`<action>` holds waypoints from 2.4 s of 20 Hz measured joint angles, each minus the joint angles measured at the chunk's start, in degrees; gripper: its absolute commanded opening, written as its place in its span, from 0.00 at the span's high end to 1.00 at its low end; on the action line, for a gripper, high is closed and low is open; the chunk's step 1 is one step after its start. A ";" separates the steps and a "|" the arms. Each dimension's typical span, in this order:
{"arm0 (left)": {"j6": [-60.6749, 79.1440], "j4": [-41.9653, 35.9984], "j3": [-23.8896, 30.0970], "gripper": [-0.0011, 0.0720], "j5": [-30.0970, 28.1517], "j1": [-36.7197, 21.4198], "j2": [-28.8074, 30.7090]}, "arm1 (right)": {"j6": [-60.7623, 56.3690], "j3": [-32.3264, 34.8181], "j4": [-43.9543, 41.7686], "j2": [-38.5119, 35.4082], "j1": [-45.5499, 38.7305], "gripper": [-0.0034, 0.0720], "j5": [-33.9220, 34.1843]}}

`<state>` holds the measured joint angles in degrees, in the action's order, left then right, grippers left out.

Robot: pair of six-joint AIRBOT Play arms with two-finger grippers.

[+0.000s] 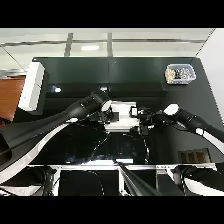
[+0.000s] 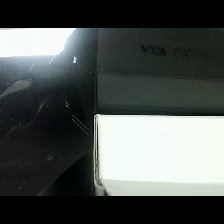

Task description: Fold the box and place the chain.

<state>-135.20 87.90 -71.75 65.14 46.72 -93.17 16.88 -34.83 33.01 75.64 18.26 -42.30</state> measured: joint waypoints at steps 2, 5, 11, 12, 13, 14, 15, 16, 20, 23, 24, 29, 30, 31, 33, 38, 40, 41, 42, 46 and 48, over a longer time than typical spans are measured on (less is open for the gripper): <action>-0.22 -0.35 -0.02 0.95 -1.01 0.02 -0.13 | -1.73 -0.07 0.04 -0.11 0.04 0.01 0.46; -0.17 -0.50 -0.04 0.95 -0.44 0.00 -0.20 | -6.25 -0.11 4.04 -2.25 -0.15 0.02 -0.81; 0.72 -0.13 -0.04 0.95 -0.11 -0.04 -0.22 | -12.13 -0.20 13.94 -8.61 -2.29 0.02 -5.01; 0.90 -0.13 -0.07 0.95 -0.07 -0.04 -0.22 | -12.35 -0.20 14.51 -8.87 -2.40 0.02 -5.01; 0.98 -0.13 -0.07 0.95 -0.02 -0.04 -0.22 | -12.20 -0.20 15.06 -9.11 -2.47 0.02 -5.01; 1.16 -0.13 -0.04 0.95 0.00 -0.04 -0.22 | -11.52 -0.20 15.21 -9.22 -2.47 0.02 -5.01; 1.33 -0.13 -0.04 0.94 0.00 -0.02 -0.22 | -10.67 -0.20 15.15 -9.25 -2.47 0.24 -4.96; 1.33 -0.13 -0.04 0.94 0.00 -0.02 -0.22 | -9.46 -0.20 14.56 -9.20 -2.47 0.42 -4.57; 1.38 -0.11 -0.04 0.94 0.04 -0.04 -0.22 | -6.40 -0.20 9.73 -8.57 -2.47 0.63 -4.59; 1.53 -0.09 -0.04 0.94 0.04 -0.04 -0.22 | -5.97 -0.17 6.93 -8.20 -2.47 0.64 -5.64; 1.55 -0.09 -0.04 0.94 0.04 -0.04 -0.22 | -5.97 -0.15 5.66 -7.89 -2.38 0.63 -5.79; 1.66 0.20 -0.04 0.94 0.22 -0.04 -0.22 | -5.97 -0.09 -1.38 -5.03 0.48 0.36 -4.52; 1.60 0.11 -0.04 0.94 0.11 -0.04 -0.22 | -6.03 -0.07 -2.23 -4.61 0.92 0.35 -3.50; 1.53 0.09 -0.04 0.94 0.07 -0.04 -0.22 | -6.49 -0.09 -3.06 -4.33 1.22 0.69 -2.58; 1.44 -0.11 -0.02 0.94 -0.44 -0.04 -0.22 | -7.52 -0.04 -3.93 -3.96 1.31 0.48 -2.19; 1.36 -0.26 -0.04 0.94 -0.39 -0.04 -0.22 | -16.37 -0.59 -0.52 -5.79 -1.01 0.92 -4.52; 1.36 -0.26 -0.04 0.94 -0.35 -0.04 -0.22 | -28.46 -2.58 5.53 -8.87 -4.35 0.92 -8.33; 1.36 -0.26 -0.04 0.94 -0.22 -0.04 -0.22 | -35.34 -3.91 9.27 -10.67 -6.71 0.92 -10.86; 1.36 -0.26 -0.04 0.94 -0.15 -0.04 -0.22 | -42.77 -5.27 13.07 -12.57 -9.92 0.92 -13.77; 1.38 -0.22 -0.04 0.94 0.00 -0.04 -0.22 | -68.85 -5.22 20.76 -16.06 -26.14 0.92 -17.55; 1.40 -0.17 -0.04 0.94 0.00 -0.04 -0.22 | -79.69 -1.88 20.74 -15.45 -32.94 0.92 -15.13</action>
<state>-133.80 87.72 -71.79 65.14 46.68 -93.38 -62.81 -36.71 53.76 60.18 -14.68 -57.43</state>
